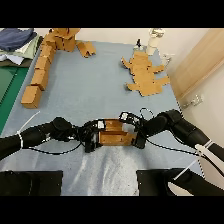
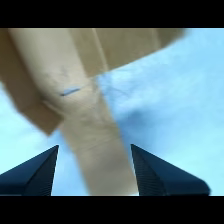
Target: Fold the box.
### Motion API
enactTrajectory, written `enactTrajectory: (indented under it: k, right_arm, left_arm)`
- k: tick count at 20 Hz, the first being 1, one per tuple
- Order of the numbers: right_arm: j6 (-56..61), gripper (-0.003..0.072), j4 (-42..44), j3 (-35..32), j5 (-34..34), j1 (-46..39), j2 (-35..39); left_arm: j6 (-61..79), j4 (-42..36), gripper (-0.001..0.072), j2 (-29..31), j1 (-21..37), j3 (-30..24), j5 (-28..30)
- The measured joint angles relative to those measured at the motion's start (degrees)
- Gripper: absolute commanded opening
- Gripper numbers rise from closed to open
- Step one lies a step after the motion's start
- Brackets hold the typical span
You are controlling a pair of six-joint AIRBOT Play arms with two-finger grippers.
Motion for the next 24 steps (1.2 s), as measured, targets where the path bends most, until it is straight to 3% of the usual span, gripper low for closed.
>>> enactTrajectory:
  k: [8, 14, 15, 16, 17, 18, 24]
  right_arm:
    - [22.43, 0.0713, 12.39, 0.00, -19.21, 0.00, 3.63]
    - [44.94, 0.0709, 18.67, -0.33, -17.31, 0.07, 3.80]
    - [47.63, 0.0650, 19.04, -0.48, -16.31, 0.07, 3.74]
    - [49.99, 0.0407, 19.50, -0.61, -15.17, 0.09, 3.50]
    - [52.00, 0.0107, 19.85, -0.68, -14.12, 0.09, 3.19]
    - [53.66, 0.0049, 20.28, -0.76, -12.87, 0.09, 2.71]
    - [53.83, 0.0051, 27.98, 0.74, -1.55, 0.11, 0.63]
  left_arm:
    - [0.00, 0.00, 0.0589, 0.00, 0.00, 0.00, -0.07]
    - [0.00, 0.00, 0.0588, 0.00, 0.00, 0.00, -0.09]
    - [0.00, 0.00, 0.0589, 0.00, 0.00, 0.00, -0.09]
    - [0.00, 0.02, 0.0589, 0.00, 0.00, 0.00, -0.09]
    - [0.00, 0.00, 0.0589, 0.00, 0.00, 0.00, -0.09]
    - [0.00, 0.02, 0.0588, 0.00, 0.00, 0.00, -0.09]
    - [0.00, 0.00, 0.0589, 0.00, 0.00, 0.00, -0.09]
